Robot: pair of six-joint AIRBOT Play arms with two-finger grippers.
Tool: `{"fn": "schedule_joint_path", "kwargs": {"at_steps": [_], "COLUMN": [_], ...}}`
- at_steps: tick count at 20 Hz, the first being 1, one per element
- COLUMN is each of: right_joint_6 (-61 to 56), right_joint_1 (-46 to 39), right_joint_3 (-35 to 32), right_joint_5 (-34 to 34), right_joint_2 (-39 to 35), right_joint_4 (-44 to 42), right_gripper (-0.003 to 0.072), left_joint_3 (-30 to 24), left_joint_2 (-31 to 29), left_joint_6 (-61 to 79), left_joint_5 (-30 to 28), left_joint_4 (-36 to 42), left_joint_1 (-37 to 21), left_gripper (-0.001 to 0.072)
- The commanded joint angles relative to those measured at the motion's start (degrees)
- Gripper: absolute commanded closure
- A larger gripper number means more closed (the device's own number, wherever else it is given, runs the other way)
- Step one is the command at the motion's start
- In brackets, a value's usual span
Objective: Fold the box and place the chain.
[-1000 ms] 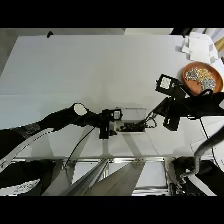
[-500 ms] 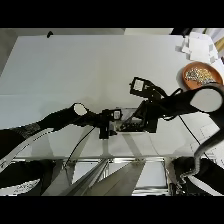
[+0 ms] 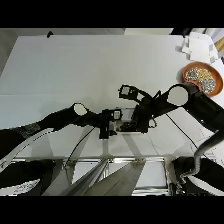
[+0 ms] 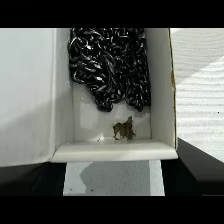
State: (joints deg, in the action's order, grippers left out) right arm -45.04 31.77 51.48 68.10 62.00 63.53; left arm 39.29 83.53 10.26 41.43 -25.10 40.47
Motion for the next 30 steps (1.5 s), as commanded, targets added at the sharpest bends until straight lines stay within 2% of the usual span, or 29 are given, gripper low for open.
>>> {"fn": "schedule_joint_path", "kwargs": {"at_steps": [1, 6, 9, 12, 15, 17, 20, 24, 26, 29, 30], "right_joint_6": [0.0, 2.1, 5.6, 16.4, 21.4, 21.6, 25.3, 25.9, 25.9, 25.8, 24.7], "right_joint_1": [0.1, -8.2, -12.3, -12.6, -12.6, -12.6, -12.6, -12.6, -12.6, -12.6, -12.6], "right_joint_3": [-0.1, -0.3, -5.0, -15.3, -23.6, -25.9, -26.4, -26.8, -26.9, -26.9, -26.9], "right_joint_5": [2.5, 7.9, 6.8, 0.9, -10.3, -15.9, -18.5, -20.1, -20.3, -19.4, -18.8], "right_joint_2": [-3.4, -10.8, -11.6, -11.6, -11.5, -11.1, -9.7, -9.2, -8.4, -7.6, -7.7], "right_joint_4": [4.7, 9.8, 9.8, 9.5, 9.1, 5.2, -0.7, -0.7, -1.6, -1.8, -0.4], "right_gripper": [0.0486, 0.0491, 0.0516, 0.0516, 0.0501, 0.043, 0.0424, 0.0425, 0.0465, 0.0668, 0.0668], "left_joint_3": [0.0, 0.0, 0.0, 0.0, 0.0, 0.0, 0.0, 0.0, 0.0, 0.0, 0.0], "left_joint_2": [0.0, 0.0, 0.0, 0.0, 0.0, 0.0, 0.0, 0.0, 0.0, 0.0, 0.0], "left_joint_6": [0.0, 0.0, 0.0, 0.0, 0.0, 0.0, 0.0, 0.0, 0.0, 0.0, 0.0], "left_joint_5": [0.0, 0.0, 0.0, 0.0, 0.0, 0.0, 0.0, 0.0, 0.0, 0.0, 0.0], "left_joint_4": [0.0, 0.0, 0.0, 0.0, 0.0, 0.0, 0.0, 0.0, 0.0, 0.0, 0.0], "left_joint_1": [0.0, 0.0, 0.0, 0.0, 0.0, 0.0, 0.0, 0.0, 0.0, 0.0, 0.0], "left_gripper": [0.063, 0.063, 0.063, 0.063, 0.063, 0.063, 0.063, 0.063, 0.063, 0.063, 0.063]}}
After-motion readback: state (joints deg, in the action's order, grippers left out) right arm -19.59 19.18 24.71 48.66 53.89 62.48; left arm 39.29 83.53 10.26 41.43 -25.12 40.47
